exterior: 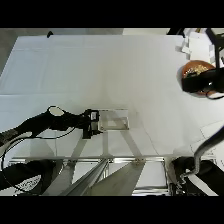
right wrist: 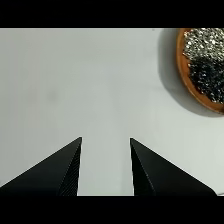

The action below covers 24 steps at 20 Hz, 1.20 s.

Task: Fold the box and place the chain.

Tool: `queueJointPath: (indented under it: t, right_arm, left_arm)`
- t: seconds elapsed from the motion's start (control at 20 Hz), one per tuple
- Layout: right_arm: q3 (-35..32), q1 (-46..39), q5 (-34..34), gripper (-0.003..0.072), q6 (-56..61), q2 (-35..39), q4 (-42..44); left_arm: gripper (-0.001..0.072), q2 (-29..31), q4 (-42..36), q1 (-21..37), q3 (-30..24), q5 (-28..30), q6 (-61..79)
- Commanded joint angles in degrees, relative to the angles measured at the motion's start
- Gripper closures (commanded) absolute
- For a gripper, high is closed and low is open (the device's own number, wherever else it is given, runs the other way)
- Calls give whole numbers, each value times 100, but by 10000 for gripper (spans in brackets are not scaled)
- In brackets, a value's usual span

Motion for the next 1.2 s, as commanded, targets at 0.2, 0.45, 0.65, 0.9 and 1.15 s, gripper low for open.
queueJointPath:
  t: [0.2, 0.45, 0.65, 0.9, 1.15]
  right_arm:
    - [802, -2632, -748, 341, -951, -2295, 1427]
    - [1456, -2944, -1196, 345, -828, -3860, 1169]
    - [1582, -2944, -1541, 345, -422, -4629, 691]
    - [1582, -2992, -1722, 366, 11, -4959, 243]
    - [1582, -3176, -1720, 370, -44, -4970, 459]
  left_arm:
    - [455, 0, 2, 4, 2, 2, 2]
    - [455, 2, 2, 4, 2, 2, 0]
    - [455, 2, 2, 4, 2, 0, 0]
    - [455, 2, 2, 4, 2, 0, 0]
    - [455, 2, 2, 4, 2, 0, 0]
